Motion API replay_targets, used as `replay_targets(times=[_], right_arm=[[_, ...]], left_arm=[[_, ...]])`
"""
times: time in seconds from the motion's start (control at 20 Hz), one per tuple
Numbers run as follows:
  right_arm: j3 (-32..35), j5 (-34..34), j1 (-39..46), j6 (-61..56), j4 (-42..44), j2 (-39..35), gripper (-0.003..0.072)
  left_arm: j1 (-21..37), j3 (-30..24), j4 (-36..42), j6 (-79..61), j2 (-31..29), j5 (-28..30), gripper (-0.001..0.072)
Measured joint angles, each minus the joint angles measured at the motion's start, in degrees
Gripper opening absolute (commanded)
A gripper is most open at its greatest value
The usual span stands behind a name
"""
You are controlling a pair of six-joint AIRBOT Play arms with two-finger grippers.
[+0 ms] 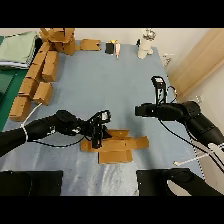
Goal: Fold the box.
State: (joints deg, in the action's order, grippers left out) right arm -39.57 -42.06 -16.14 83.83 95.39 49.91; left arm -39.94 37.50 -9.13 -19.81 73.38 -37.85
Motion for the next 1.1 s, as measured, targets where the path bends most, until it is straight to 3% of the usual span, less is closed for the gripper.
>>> replay_targets(times=[0.7, 0.9, 1.1], right_arm=[[0.00, -2.19, 0.00, 0.15, -0.04, -0.15, 0.0002], [0.02, -10.43, -1.51, -0.37, -0.70, -3.50, 0.0001], [0.48, -21.16, -9.64, -6.58, -3.34, -10.36, 0.0001]], left_arm=[[0.00, -0.02, -2.71, 3.15, -0.66, -1.25, 0.0012], [0.00, -0.02, -2.80, 3.28, -0.66, -1.25, 0.0012], [0.00, -0.02, -2.80, 3.28, -0.66, -1.25, 0.0012]])
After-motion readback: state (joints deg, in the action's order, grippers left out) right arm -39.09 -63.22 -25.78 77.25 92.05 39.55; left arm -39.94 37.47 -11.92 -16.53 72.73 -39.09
